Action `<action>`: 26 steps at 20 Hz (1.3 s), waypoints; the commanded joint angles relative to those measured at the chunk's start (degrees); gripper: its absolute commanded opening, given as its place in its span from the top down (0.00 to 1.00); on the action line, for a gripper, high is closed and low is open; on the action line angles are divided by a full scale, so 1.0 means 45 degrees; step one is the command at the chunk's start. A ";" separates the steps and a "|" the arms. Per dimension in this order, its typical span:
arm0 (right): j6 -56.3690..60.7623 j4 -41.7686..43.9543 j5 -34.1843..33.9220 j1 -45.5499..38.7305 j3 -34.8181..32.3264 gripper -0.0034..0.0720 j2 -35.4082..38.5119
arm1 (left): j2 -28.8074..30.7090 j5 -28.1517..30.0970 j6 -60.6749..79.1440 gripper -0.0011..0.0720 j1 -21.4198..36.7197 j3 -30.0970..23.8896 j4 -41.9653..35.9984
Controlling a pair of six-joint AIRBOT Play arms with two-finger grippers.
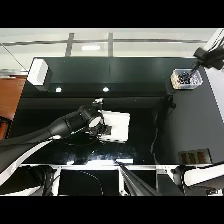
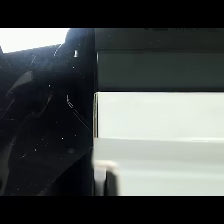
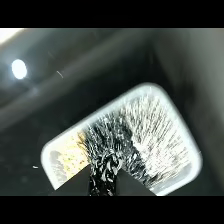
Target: Fold the box and place the chain.
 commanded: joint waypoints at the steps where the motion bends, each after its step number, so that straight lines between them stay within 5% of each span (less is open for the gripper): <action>1: -0.2487 0.0437 0.0262 -0.0005 0.0015 0.90 0.2531 | -0.0005 0.0049 0.0000 0.94 0.0000 0.0000 0.0010; 9: -0.3895 0.4279 0.1511 0.0573 -0.0486 0.90 0.7368 | -0.0005 0.0049 0.0000 0.94 -0.0005 0.0000 0.0005; 15: -0.4556 0.4527 0.3526 0.2866 -0.3313 0.90 1.0253 | -0.0005 0.0049 0.0000 0.94 -0.0005 0.0000 0.0005; 19: -0.4809 0.5969 0.4954 0.4308 -0.5134 0.90 1.0520 | -0.0005 0.0092 0.0000 0.94 -0.0005 0.0000 0.0005; 26: -0.4925 0.8116 0.3691 0.6645 -0.7538 0.90 1.0496 | -0.0005 0.0097 0.0000 0.94 -0.0005 0.0000 0.0005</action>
